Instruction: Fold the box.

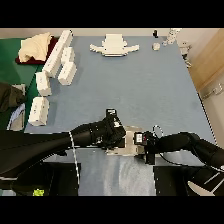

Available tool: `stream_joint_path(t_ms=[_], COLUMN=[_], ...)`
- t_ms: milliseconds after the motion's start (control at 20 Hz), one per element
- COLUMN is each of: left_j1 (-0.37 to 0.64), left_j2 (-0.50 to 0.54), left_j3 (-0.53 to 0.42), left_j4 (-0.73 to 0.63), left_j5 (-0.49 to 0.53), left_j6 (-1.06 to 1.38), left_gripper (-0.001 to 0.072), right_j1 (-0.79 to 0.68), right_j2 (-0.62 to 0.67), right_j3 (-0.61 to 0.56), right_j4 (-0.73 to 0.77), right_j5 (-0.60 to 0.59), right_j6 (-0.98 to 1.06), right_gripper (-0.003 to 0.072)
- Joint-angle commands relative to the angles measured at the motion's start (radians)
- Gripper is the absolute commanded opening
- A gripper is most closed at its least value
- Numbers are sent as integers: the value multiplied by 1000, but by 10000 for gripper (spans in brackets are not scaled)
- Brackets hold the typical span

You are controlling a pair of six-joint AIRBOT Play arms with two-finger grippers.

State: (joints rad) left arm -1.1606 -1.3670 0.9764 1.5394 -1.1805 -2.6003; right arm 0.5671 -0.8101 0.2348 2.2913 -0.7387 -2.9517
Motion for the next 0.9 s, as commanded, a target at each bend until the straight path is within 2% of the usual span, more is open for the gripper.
stream_joint_path(t_ms=[0,50,100,150,200,350,550,650,700,800,850], left_j1=[1,1,1,1,1,1,1,1,1,1,2], left_j2=[0,0,0,0,1,10,115,189,224,272,284], left_j3=[0,0,0,0,0,21,77,93,93,93,93], left_j4=[6,6,5,5,0,-40,-30,-16,-8,10,12], left_j5=[-4,-4,-2,0,-1,-5,-116,-178,-199,-225,-224], left_j6=[12,13,13,7,8,50,120,125,126,196,249], left_gripper=[16,27,282,576,605,604,604,604,546,20,14], right_j1=[0,0,0,0,0,0,0,0,0,0,0], right_j2=[1,1,1,1,1,1,1,1,1,1,1], right_j3=[1,1,1,1,1,1,1,1,1,1,1], right_j4=[0,0,0,0,0,0,0,0,0,0,0], right_j5=[0,0,0,0,0,1,1,0,0,1,0], right_j6=[0,0,0,0,0,0,0,0,0,0,0], right_gripper=[506,506,506,506,506,506,506,506,506,506,507])
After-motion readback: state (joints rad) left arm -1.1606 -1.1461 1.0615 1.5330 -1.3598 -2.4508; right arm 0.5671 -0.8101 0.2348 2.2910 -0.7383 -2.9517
